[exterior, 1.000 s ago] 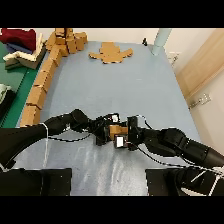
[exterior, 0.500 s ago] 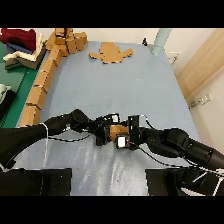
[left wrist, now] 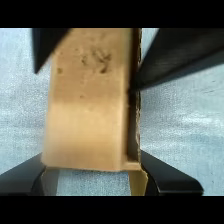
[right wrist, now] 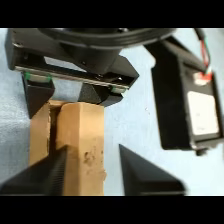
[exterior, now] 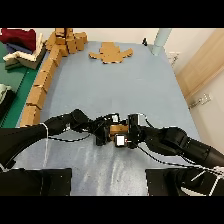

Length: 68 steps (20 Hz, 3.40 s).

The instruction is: Fold the box.

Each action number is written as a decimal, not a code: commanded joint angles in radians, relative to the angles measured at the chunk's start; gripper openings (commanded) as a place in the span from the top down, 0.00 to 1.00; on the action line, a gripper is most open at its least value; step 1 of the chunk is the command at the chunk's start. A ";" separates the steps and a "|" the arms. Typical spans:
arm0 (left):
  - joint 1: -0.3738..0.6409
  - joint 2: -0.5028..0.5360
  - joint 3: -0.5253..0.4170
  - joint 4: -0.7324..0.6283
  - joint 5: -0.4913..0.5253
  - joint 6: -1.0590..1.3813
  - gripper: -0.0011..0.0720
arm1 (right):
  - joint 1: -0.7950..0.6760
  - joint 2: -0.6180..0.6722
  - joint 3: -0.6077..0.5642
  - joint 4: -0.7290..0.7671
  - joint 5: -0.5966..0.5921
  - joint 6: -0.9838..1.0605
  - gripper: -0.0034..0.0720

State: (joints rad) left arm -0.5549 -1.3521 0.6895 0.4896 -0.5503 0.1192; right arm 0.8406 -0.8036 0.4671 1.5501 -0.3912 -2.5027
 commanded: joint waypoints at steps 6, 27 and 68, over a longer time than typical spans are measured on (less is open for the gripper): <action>0.000 0.000 0.001 0.000 0.000 0.000 0.47 | 0.000 -0.002 0.009 0.045 -0.084 0.026 0.50; 0.000 0.000 0.001 0.000 0.001 0.000 0.47 | 0.010 0.014 0.008 0.127 -0.153 0.026 0.69; 0.000 0.000 0.001 0.000 0.000 0.000 0.47 | -0.140 0.136 0.058 -0.189 -0.475 0.930 0.95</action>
State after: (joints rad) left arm -0.5552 -1.3521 0.6895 0.4896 -0.5499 0.1192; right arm 0.7700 -0.6949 0.5011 1.5265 -0.6369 -1.9915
